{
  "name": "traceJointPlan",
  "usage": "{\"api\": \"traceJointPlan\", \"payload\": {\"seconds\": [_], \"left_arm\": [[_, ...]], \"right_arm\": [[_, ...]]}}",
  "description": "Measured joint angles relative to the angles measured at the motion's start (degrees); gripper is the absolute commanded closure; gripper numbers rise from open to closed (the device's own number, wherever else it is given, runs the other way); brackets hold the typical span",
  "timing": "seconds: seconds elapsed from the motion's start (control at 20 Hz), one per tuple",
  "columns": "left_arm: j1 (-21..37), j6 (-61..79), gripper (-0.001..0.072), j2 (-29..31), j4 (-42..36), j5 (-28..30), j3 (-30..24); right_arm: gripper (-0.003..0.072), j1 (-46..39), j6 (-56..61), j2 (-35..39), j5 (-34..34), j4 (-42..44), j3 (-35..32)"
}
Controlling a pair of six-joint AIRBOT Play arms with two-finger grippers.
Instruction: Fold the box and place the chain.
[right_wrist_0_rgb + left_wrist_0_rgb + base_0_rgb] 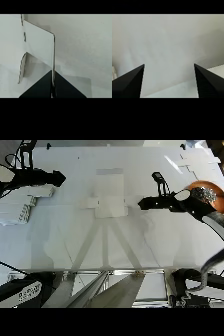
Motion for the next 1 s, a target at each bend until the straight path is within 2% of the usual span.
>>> {"api": "traceJointPlan", "payload": {"seconds": [0.3, 1.0], "left_arm": [[0.00, 0.00, 0.0017, -0.02, -0.02, -0.02, 0.00], [0.00, -0.02, 0.0017, -0.02, -0.02, 0.17, 0.00]], "right_arm": [[0.0671, 0.48, 4.66, -1.75, -2.91, -3.87, -0.28], [0.0669, 0.50, 5.97, -2.05, -3.76, -5.05, -0.28]]}}
